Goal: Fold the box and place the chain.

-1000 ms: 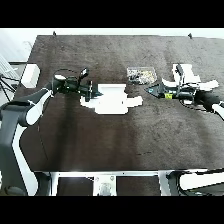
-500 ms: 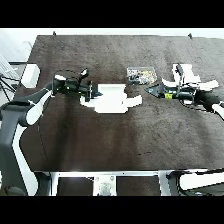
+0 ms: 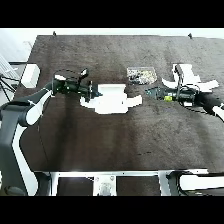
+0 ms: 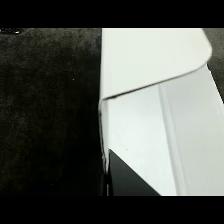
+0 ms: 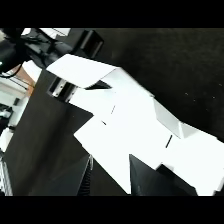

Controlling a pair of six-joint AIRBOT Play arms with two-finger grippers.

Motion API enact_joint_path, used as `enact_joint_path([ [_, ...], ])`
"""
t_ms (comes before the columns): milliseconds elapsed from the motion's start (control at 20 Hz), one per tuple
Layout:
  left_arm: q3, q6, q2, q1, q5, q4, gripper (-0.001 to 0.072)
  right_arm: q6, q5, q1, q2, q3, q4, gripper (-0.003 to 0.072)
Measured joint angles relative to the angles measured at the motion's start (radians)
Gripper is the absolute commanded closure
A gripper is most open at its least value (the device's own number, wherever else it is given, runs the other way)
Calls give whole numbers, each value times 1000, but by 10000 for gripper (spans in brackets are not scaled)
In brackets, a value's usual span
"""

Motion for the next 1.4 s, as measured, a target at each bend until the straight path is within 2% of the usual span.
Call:
enact_joint_path([
  [200, 0, 0, 0, 0, -5, 0, 689, -193, -27, 7, 90, -110, 38, 381],
  [350, 0, 0, 0, 0, -5, 2, 689, -297, -47, 11, 109, -148, 56, 383],
  [400, 0, 0, 0, 0, -5, 3, 689, -317, -50, 13, 112, -154, 66, 402],
  [450, 0, 0, 0, 0, -5, 4, 689, -332, -52, 13, 115, -159, 79, 526],
  [650, 0, 0, 0, 0, -5, 5, 689, -366, -58, 50, 120, -168, 90, 532],
  [850, 0, 0, 0, 0, -5, 5, 689, -388, -109, 170, 123, -176, 13, 532],
  [900, 0, 0, 0, 0, -5, 5, 689, -389, -156, 209, 125, -178, -20, 458],
  [950, 0, 0, 0, 0, -5, 5, 689, -392, -216, 254, 127, -179, -61, 211],
  [1000, 0, 0, 0, 0, -5, 5, 689, -393, -279, 295, 129, -180, -103, 34],
  [1200, 0, 0, 0, 0, -4, 4, 689, -405, -522, 432, 132, -181, -278, 34],
  [1400, 0, 0, 0, 0, -3, 4, 689, -456, -625, 486, 132, -181, -365, 34],
])
